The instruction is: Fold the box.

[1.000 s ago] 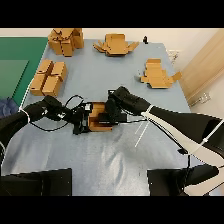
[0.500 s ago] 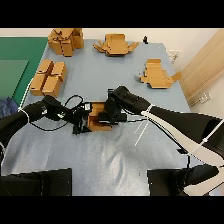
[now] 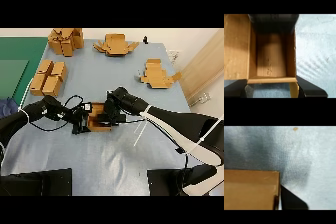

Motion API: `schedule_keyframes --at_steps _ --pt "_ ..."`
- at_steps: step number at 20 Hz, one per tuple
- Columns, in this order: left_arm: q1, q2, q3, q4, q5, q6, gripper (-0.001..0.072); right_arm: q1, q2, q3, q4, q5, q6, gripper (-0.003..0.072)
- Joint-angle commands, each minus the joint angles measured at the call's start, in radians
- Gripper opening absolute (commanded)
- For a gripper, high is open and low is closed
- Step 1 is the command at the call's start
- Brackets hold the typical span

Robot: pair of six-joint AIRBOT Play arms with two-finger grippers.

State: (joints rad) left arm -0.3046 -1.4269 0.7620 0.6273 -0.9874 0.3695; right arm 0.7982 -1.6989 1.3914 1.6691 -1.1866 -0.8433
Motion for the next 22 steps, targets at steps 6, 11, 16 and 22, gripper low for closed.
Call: schedule_keyframes --at_steps 6,11,16,22 --pt "-0.001 0.001 0.000 -0.003 0.000 -0.023 0.0168 -0.024 0.123 0.001 -0.046 -0.037 -0.039 0.0371" --pt "-0.001 0.001 0.000 -0.003 0.000 -0.023 0.0168 -0.056 0.260 -0.063 -0.146 -0.120 -0.096 0.0330" --pt "-0.001 0.001 0.000 -0.003 0.001 -0.023 0.0167 -0.283 0.435 -0.330 0.141 0.212 -0.318 0.0004" --pt "-0.001 0.001 0.000 -0.003 0.009 -0.023 0.0168 -0.521 0.024 -0.179 0.955 0.235 -1.098 0.0006"
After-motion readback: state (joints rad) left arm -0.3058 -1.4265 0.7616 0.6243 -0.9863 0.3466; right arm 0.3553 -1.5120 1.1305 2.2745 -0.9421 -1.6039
